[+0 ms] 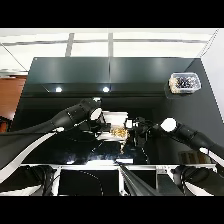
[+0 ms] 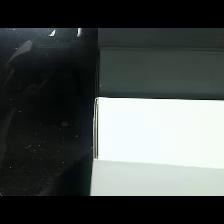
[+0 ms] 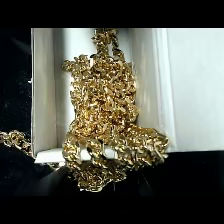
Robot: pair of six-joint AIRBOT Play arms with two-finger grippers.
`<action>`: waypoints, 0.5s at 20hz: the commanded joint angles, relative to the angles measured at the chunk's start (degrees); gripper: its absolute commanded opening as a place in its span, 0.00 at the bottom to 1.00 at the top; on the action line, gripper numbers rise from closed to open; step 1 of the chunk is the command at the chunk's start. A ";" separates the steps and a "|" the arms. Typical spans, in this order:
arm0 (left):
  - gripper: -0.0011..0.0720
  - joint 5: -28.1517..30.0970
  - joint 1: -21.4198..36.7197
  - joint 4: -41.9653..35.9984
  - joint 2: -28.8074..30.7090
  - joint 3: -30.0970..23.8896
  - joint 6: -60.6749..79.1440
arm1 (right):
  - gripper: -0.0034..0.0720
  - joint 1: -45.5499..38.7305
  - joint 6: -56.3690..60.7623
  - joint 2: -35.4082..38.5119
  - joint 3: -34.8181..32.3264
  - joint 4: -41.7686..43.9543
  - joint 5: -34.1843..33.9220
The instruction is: Fold the box and place the chain.
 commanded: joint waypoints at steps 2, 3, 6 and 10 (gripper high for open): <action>0.06 -0.07 0.04 0.00 -0.04 0.04 0.00 | 0.49 0.04 3.76 -0.04 -0.04 -0.83 -0.68; 0.06 -0.04 0.04 0.00 -0.04 0.04 0.00 | 0.22 0.04 3.76 -0.04 -0.04 -0.96 -0.22; 0.06 -0.13 0.04 0.00 -0.04 0.04 0.00 | 0.11 0.04 4.50 -0.04 -0.04 -0.92 -0.09; 0.06 -0.11 0.04 0.00 -0.09 0.04 0.00 | 0.10 -1.84 14.19 2.25 0.02 -2.32 0.46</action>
